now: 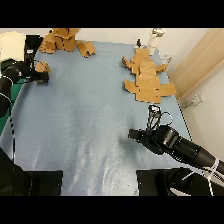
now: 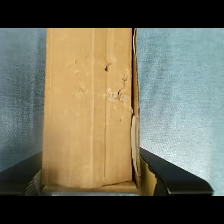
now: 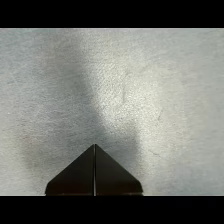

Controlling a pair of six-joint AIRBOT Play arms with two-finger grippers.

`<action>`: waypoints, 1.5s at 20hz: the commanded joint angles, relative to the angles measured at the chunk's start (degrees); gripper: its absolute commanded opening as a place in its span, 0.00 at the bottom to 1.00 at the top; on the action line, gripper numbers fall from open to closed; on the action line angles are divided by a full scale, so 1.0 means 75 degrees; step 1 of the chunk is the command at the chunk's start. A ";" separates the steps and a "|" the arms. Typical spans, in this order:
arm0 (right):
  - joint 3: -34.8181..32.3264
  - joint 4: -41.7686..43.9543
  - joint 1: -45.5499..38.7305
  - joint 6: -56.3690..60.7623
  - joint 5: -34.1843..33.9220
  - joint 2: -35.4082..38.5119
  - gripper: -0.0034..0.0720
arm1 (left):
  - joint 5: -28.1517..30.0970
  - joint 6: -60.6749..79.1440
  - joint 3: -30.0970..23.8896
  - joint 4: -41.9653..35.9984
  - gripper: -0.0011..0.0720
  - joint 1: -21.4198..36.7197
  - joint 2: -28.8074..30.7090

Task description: Fold the box.

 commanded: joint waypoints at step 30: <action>0.1582 0.2439 -0.1912 -0.3640 0.0554 -0.0568 0.05 | -0.4476 -0.0959 -0.3139 0.0294 0.02 -0.2952 0.4360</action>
